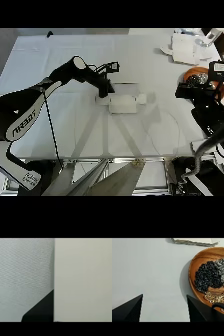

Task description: Fold the box and place the chain.

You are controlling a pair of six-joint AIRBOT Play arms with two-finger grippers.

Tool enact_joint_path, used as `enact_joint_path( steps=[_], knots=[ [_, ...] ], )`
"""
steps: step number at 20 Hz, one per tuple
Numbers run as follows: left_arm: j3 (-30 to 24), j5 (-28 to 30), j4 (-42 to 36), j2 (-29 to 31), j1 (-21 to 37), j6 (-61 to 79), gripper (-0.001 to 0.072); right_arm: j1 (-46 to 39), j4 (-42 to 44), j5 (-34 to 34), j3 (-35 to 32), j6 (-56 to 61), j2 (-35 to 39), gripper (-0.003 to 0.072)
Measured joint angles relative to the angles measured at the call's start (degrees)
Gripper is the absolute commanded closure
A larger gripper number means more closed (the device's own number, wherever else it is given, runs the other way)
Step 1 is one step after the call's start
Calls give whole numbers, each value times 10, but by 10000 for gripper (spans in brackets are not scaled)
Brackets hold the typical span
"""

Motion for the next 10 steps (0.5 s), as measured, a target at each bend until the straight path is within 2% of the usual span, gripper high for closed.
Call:
enact_joint_path(
  steps=[10],
  knots=[
    [0, -9, -12, -27, 0, 8, 701, 0, 19, 0, 0, -1, -27, 109]
  ],
)
